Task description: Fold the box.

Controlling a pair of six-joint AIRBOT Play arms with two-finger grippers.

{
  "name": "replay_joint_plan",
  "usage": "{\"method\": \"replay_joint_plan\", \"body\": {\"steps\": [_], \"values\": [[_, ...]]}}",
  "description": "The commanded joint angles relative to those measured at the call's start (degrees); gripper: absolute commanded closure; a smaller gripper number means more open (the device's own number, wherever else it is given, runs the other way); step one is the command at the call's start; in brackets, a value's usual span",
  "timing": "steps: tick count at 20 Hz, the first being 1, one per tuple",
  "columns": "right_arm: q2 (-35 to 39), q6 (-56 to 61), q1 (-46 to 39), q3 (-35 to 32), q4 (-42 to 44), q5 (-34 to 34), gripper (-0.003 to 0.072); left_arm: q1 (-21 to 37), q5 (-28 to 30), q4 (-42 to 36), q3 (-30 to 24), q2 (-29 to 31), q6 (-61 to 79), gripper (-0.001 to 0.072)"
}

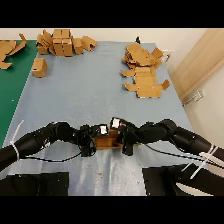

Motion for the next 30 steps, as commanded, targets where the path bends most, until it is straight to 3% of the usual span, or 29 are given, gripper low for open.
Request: {"method": "replay_joint_plan", "body": {"steps": [1, 4, 7, 9, 12, 16, 21, 30], "values": [[4.5, 31.7, -3.7, 0.0, -9.6, -2.7, 0.0688, 0.0, -0.1, 0.2, 0.1, 0.0, 0.0, 0.0293], [11.1, 46.6, -13.4, 0.0, -10.9, -10.3, 0.0690, 0.0, -0.1, 0.2, 0.1, 0.0, 0.0, 0.0292], [14.1, 52.1, -23.7, -0.4, -11.3, -17.7, 0.0690, 0.0, -0.1, 0.2, 0.1, 0.0, 0.0, 0.0293], [13.8, 54.1, -29.1, -2.6, -11.1, -18.1, 0.0691, 0.0, -0.1, 0.2, 0.1, 0.0, 0.0, 0.0293], [9.4, 50.9, -32.7, -6.6, -2.3, -17.4, 0.0691, 0.0, -0.1, 0.2, 0.1, 0.0, 0.0, 0.0293], [3.4, 42.0, -31.0, -8.7, 12.2, -13.4, 0.0689, 0.0, -0.1, 0.2, 0.1, 0.0, 0.0, 0.0293], [-1.0, 42.0, -24.8, -8.7, 14.6, -10.5, 0.0690, 0.0, -0.1, 0.2, 0.1, 0.0, 0.0, 0.0293], [0.7, 42.0, -16.8, -7.9, 18.4, -5.7, 0.0687, 0.0, -0.1, 0.2, 0.1, 0.0, 0.0, 0.0293]]}}
